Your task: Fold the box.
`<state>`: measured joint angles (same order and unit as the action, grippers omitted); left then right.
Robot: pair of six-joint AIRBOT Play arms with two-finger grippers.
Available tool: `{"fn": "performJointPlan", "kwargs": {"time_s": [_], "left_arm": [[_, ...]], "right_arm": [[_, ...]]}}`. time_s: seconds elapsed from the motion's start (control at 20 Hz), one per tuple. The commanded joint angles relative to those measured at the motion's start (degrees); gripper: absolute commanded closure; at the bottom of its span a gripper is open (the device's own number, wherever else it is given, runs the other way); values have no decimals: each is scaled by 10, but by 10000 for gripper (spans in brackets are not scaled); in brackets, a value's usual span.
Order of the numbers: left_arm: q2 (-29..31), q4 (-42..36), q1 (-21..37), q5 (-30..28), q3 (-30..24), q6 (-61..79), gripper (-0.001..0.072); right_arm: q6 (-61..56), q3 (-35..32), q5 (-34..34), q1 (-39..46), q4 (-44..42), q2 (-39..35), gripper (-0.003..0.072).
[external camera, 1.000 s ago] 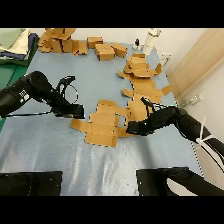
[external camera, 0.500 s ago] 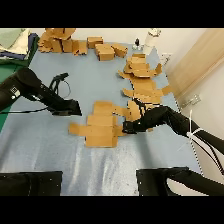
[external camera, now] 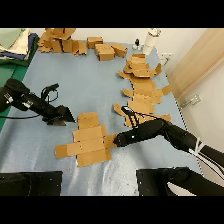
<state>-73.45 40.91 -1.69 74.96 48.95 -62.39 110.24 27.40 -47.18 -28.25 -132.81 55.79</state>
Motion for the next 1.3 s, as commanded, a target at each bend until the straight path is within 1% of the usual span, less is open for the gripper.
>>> {"fn": "performJointPlan", "kwargs": {"time_s": [0.0,0.05,0.25,0.45,0.5,0.7,0.75,0.85,1.0,1.25], "left_arm": [[-3,-42,6,-38,-54,52,119],[-5,-47,6,-43,-59,66,184],[-41,-97,-1,-48,-59,100,183],[-88,-109,-24,-76,-59,113,183],[-96,-123,-27,-81,-59,123,183],[-123,-221,-34,-81,-58,181,183],[-131,-232,-34,-79,-58,187,184],[-147,-233,-35,-72,-58,188,184],[-166,-233,-35,-43,-58,212,184],[-173,-232,-35,-33,-58,234,187]], "right_arm": [[2,-13,5,-22,2,-22,684],[3,-13,1,-22,2,-23,684],[13,-13,2,-22,1,-28,684],[13,-13,1,-22,1,-34,684],[12,-13,2,-22,1,-34,684],[13,-13,2,-22,1,-34,684],[12,-13,2,-22,1,-34,684],[13,-13,2,-22,2,-34,684],[13,-13,2,-22,2,-34,684],[12,-13,2,-22,2,-34,684]]}}
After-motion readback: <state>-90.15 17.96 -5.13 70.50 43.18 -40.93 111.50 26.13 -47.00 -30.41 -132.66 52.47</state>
